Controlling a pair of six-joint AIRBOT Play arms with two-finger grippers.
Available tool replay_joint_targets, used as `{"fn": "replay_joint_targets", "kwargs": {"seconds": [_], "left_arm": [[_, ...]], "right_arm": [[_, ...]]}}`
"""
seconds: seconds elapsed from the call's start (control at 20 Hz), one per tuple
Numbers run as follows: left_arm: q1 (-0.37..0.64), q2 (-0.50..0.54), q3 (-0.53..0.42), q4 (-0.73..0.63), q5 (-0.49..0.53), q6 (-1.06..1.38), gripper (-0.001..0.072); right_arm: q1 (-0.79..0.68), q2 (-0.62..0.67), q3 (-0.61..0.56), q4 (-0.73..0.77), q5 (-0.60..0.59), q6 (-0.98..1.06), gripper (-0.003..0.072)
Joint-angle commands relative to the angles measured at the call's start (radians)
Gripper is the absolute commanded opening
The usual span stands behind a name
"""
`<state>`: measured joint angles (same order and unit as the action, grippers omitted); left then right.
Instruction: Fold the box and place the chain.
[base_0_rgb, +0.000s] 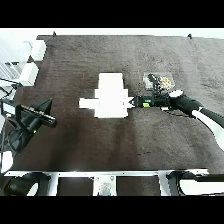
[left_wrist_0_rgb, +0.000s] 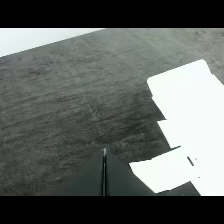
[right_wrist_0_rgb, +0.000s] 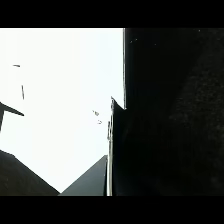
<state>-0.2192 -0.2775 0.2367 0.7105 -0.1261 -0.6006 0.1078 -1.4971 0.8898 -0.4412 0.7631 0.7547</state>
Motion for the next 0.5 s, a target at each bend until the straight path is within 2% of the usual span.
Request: {"fn": "replay_joint_targets", "kwargs": {"seconds": [0.0,0.05,0.1,0.15,0.3,0.35,0.4,0.45], "left_arm": [[0.0,0.0,0.0,0.0,0.043,0.007,0.0023],[0.0,0.0,0.0,0.001,0.046,0.009,0.0093],[0.0,0.0,0.0,0.001,0.043,0.008,0.0416],[0.0,-0.003,0.0,0.0,0.041,0.006,0.07],[0.0,-0.003,0.002,0.0,0.014,0.006,0.0699],[0.0,-0.006,0.008,0.0,-0.008,0.006,0.0635],[0.0,-0.006,0.013,0.0,-0.027,0.006,0.049],[0.003,-0.006,0.021,0.0,-0.04,0.006,0.0477]], "right_arm": [[0.004,-0.005,0.002,-0.023,-0.004,0.024,0.0012],[0.004,-0.005,0.0,-0.023,-0.004,0.024,0.0012],[0.009,-0.005,-0.001,-0.023,-0.003,0.031,0.0013],[0.011,-0.005,-0.001,-0.023,-0.003,0.043,0.0013],[0.011,-0.005,-0.001,-0.023,0.005,0.05,0.0013],[0.011,-0.005,-0.001,-0.023,0.009,0.05,0.0012],[0.011,-0.005,-0.002,-0.023,0.016,0.05,0.0012],[0.011,-0.005,-0.003,-0.02,0.019,0.05,0.0012]]}}
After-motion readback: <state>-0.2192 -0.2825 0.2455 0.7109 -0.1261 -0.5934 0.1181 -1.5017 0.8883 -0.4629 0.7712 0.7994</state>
